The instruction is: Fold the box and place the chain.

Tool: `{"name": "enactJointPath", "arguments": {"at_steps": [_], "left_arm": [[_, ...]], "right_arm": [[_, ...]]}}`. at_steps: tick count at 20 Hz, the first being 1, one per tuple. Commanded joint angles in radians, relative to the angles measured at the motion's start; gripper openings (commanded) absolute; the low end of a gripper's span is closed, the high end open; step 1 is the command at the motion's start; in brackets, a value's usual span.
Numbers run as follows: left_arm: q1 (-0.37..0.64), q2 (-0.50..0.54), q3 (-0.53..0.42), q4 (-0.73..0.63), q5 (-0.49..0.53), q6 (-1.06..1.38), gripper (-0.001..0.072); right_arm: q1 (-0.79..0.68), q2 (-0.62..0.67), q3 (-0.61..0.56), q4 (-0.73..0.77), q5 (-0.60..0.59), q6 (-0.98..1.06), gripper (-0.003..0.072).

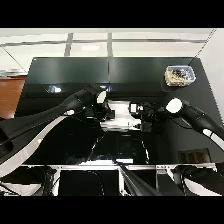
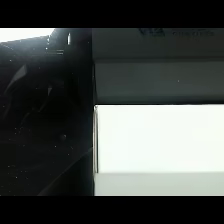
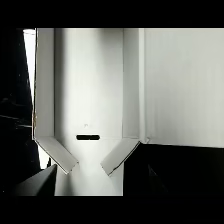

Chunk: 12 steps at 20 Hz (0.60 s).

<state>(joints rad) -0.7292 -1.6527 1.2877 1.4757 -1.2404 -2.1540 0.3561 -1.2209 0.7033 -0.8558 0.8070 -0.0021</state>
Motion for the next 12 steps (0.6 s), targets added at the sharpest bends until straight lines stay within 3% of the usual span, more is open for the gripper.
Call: {"name": "enactJointPath", "arguments": {"at_steps": [1,3,4,12], "left_arm": [[0.001,0.000,0.001,0.000,0.001,-0.001,0.0030],[0.001,0.000,0.001,0.000,0.001,-0.001,0.0030],[0.001,0.000,0.001,0.000,0.002,-0.001,0.0030],[0.001,0.000,0.001,0.000,0.002,-0.001,0.0031]], "right_arm": [[0.024,-0.019,0.000,0.013,0.001,-0.013,0.0443],[0.044,-0.023,0.000,0.052,-0.001,-0.012,0.0180],[0.051,-0.023,0.000,0.070,-0.004,-0.012,0.0119],[0.053,-0.105,0.000,0.316,-0.040,-0.008,0.0131]]}}
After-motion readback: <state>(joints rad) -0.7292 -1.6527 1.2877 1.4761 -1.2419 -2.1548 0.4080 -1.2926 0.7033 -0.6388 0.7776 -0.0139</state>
